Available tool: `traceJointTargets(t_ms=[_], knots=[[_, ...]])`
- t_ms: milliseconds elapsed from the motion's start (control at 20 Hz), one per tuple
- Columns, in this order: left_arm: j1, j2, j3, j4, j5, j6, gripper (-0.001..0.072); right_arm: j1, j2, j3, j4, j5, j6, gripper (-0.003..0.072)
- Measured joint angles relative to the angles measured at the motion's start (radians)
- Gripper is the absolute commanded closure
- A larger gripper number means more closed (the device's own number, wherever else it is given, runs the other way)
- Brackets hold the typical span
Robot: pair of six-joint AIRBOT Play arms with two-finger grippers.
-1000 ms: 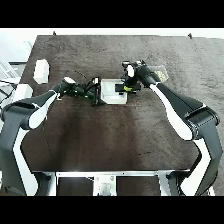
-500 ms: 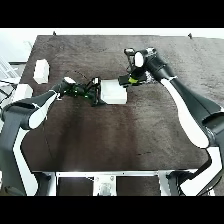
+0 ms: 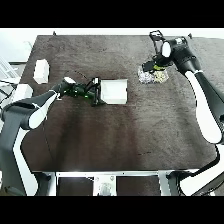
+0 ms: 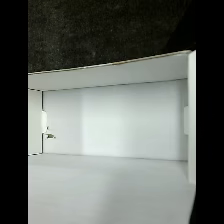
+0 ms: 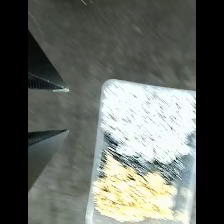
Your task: Fold the box and place the chain.
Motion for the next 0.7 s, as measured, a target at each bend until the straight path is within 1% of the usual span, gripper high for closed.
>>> traceJointTargets(t_ms=[150,300,350,400,700], knots=[[0.000,0.000,0.000,0.000,0.000,0.000,0.0237,-0.050,-0.049,0.000,0.087,-0.081,-0.126,0.0372],[0.000,0.000,0.000,0.000,0.001,0.000,0.0238,-0.077,-0.098,0.000,0.163,-0.137,-0.264,0.0374],[0.000,0.000,0.000,0.000,0.002,0.000,0.0238,-0.079,-0.111,0.000,0.183,-0.149,-0.294,0.0376],[0.000,0.000,0.000,0.000,0.002,0.000,0.0238,-0.081,-0.124,0.000,0.198,-0.156,-0.319,0.0397],[-0.001,0.000,0.000,0.000,0.005,0.000,0.0238,-0.090,-0.169,0.001,0.234,-0.181,-0.402,0.0395]])
